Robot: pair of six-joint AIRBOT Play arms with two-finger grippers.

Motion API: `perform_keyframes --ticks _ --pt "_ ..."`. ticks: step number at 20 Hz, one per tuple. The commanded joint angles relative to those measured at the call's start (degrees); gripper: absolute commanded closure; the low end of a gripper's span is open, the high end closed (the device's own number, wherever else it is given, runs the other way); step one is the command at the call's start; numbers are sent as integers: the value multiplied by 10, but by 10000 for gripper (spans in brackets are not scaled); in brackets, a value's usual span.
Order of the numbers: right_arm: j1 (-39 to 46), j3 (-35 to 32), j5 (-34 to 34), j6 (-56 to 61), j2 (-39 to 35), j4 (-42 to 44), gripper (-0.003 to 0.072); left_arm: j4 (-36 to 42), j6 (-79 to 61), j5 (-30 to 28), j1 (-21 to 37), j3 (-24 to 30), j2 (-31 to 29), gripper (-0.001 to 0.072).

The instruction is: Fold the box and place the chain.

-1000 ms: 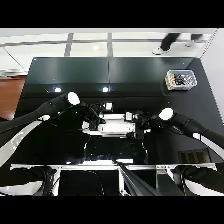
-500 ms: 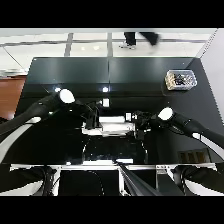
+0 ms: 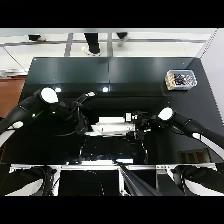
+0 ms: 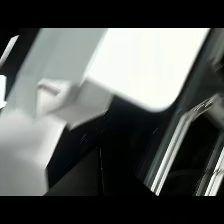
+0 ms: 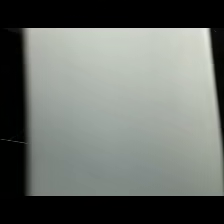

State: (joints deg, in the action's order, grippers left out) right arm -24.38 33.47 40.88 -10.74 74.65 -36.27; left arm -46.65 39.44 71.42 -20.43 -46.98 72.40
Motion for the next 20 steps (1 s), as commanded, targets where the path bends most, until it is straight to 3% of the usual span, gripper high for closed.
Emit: perform_keyframes --ticks 1,3,6,15,20 --pt "0 0 0 0 0 1 608 214 -41 -92 -3 22 24 686" --pt "0 0 0 0 0 1 607 278 -68 -183 1 22 30 687" --pt "0 0 0 0 0 1 607 236 -67 -273 0 22 42 687" --pt "0 0 0 0 0 1 607 216 -67 -264 -24 22 120 687" --pt "0 0 0 0 0 1 608 200 -67 -258 -16 14 115 688"
